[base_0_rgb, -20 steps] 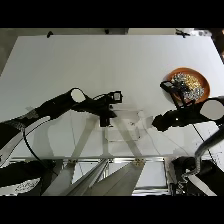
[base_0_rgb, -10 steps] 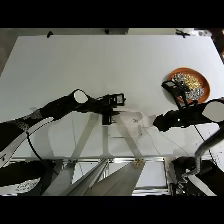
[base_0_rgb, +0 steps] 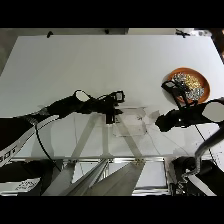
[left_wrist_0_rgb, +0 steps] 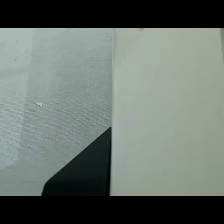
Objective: Fold the box and place the chain.
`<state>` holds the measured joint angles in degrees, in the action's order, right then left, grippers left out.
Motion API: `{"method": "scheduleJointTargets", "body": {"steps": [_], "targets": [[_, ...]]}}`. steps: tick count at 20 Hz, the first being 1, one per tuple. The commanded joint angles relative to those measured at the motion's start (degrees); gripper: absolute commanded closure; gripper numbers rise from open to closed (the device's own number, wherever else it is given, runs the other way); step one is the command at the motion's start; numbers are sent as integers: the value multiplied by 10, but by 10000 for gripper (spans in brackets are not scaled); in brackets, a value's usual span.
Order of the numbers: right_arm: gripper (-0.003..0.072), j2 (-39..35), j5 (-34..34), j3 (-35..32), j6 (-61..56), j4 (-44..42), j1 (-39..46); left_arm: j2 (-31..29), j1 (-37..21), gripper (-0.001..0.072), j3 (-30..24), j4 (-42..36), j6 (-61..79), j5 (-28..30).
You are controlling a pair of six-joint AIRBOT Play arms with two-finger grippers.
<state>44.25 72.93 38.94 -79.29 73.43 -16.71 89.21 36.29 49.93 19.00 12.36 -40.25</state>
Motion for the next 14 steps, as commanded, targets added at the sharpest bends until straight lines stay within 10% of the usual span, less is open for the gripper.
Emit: {"method": "scheduleJointTargets", "body": {"steps": [1,14], "targets": [[348,0,0,0,19,3,0,3,-3,703,0,-7,5,0],[349,0,0,0,214,3,0,18,-2,697,0,-1,5,-1]]}}
